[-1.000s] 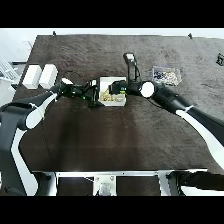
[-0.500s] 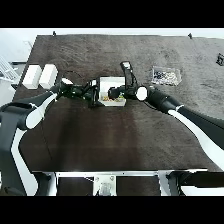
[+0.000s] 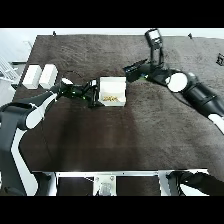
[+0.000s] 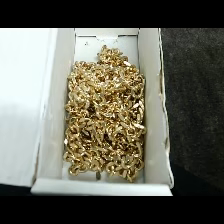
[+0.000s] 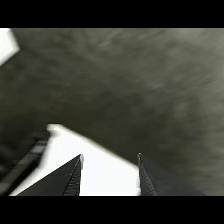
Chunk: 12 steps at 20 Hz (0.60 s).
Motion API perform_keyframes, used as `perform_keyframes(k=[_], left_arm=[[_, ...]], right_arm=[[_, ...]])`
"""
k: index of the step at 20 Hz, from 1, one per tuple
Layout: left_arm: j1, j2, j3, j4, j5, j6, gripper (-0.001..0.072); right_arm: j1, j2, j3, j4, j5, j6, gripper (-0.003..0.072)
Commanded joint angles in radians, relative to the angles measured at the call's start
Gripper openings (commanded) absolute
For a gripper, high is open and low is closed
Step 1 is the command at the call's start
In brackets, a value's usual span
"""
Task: Fold the box and place the chain.
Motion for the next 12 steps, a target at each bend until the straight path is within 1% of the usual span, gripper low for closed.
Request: perform_keyframes(k=[1,3,5,6,8,9,10,12], left_arm=[[0.001,0.001,0.000,0.000,0.000,0.000,0.0579],[0.001,0.001,0.000,0.000,0.000,0.000,0.0579],[0.001,0.001,0.000,0.000,0.000,0.000,0.0579],[0.001,0.001,0.000,0.000,0.001,0.000,0.0579],[0.001,0.001,0.000,0.000,0.001,0.000,0.0579],[0.001,0.001,0.000,0.000,0.001,0.000,0.0579],[0.001,0.001,0.000,0.000,0.001,0.000,0.0579],[0.001,0.001,0.000,0.000,0.001,0.000,0.0579]], right_arm=[[-0.131,-0.017,0.039,0.229,0.096,-0.434,0.0404],[-0.206,-0.098,0.098,0.446,0.226,-0.695,0.0403],[-0.268,-0.207,0.183,0.586,0.397,-0.871,0.0402],[-0.296,-0.272,0.234,0.632,0.481,-0.914,0.0402],[-0.333,-0.396,0.328,0.661,0.579,-0.953,0.0401],[-0.345,-0.454,0.375,0.681,0.627,-0.975,0.0377],[-0.347,-0.500,0.415,0.692,0.655,-0.978,0.0373],[-0.341,-0.567,0.476,0.695,0.662,-0.991,0.0373]])
